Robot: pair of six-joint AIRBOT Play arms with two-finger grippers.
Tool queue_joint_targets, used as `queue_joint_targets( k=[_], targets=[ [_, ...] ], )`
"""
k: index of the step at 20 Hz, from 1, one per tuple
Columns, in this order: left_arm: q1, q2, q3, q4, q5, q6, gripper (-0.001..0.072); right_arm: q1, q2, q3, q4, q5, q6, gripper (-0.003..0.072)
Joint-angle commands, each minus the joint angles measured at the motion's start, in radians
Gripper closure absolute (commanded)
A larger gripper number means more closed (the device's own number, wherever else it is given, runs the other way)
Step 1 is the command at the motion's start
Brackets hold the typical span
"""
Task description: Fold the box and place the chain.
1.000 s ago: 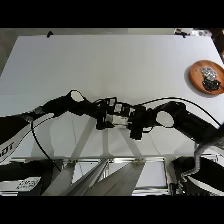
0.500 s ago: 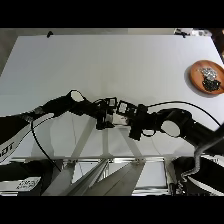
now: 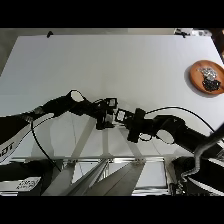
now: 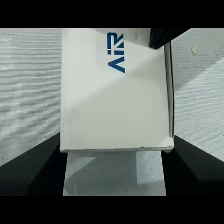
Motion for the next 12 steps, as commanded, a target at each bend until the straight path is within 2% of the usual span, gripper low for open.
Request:
queue_joint_targets(
  k=[1,6,12],
  targets=[
    [0.0,0.001,0.001,-0.003,0.0,-0.005,0.0218,0.027,-0.005,-0.014,-0.008,-0.002,0.0,0.0676],
    [0.0,0.001,0.001,-0.003,0.0,-0.005,0.0218,0.013,0.054,-0.013,-0.027,-0.052,0.0,0.0675],
    [0.0,0.001,0.001,-0.003,0.0,-0.005,0.0218,-0.076,0.186,-0.013,-0.053,-0.047,0.005,0.0675]
  ],
)
